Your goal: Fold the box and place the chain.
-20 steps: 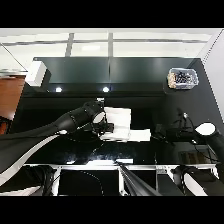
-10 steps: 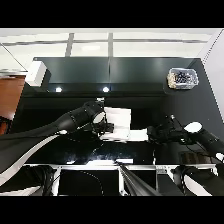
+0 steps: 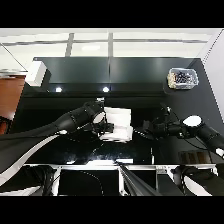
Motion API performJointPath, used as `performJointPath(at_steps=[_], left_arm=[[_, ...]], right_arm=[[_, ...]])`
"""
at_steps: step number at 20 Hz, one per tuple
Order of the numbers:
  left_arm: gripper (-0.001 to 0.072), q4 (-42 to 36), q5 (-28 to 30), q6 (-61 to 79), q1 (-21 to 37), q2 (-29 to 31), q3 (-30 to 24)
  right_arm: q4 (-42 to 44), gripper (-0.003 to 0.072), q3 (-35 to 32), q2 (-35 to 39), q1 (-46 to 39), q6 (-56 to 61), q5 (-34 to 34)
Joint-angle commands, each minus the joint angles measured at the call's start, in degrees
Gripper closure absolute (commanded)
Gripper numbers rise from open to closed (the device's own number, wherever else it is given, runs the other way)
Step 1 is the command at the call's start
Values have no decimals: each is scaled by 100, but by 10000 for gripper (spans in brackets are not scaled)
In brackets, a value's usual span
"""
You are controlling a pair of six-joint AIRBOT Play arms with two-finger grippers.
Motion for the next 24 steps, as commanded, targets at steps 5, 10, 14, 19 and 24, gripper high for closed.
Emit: performJointPath(at_steps=[5, 10, 14, 19, 24], left_arm=[[680, 2, 7, 0, 0, 0, 0], [681, 4, 7, 0, 0, 0, 0], [681, 4, 9, 0, 0, 0, 0], [681, 4, 11, 0, 0, 0, 0], [680, 7, 15, 0, 0, 0, 0]], right_arm=[[-52, -10, 448, 0, 769, 131, -271], [-1088, 78, 706, 0, 1576, 1300, -678], [-1888, 179, 938, 0, 2004, 2020, -754], [-3259, 198, 1325, -81, 2479, 3329, -850], [-3582, 198, 1812, -590, 2872, 3812, -597]])
